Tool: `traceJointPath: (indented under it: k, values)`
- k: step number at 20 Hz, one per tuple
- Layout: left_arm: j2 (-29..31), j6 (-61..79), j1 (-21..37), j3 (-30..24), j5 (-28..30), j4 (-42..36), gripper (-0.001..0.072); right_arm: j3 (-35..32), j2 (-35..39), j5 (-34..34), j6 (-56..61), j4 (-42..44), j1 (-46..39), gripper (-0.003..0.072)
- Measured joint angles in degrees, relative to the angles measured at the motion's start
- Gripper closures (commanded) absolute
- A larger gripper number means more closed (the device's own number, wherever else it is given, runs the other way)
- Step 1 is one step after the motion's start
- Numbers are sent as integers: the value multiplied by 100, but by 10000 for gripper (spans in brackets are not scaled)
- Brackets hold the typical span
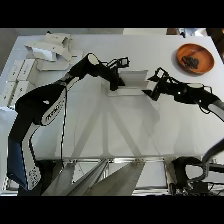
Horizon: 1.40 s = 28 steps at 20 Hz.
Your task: Fold the box and place the chain.
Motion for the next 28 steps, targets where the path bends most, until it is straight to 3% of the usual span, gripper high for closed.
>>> traceJointPath:
  k: [12,19,28]
  values:
    - [0,4,2,2,39,28,696,1244,-1161,1099,293,-557,-155,-11]
    - [-2,0,-9,0,-33,-20,696,1399,-1294,1705,828,-1246,-149,-11]
    - [-2,2,-9,0,2,-2,696,1416,-1355,1740,973,-1596,-149,-11]
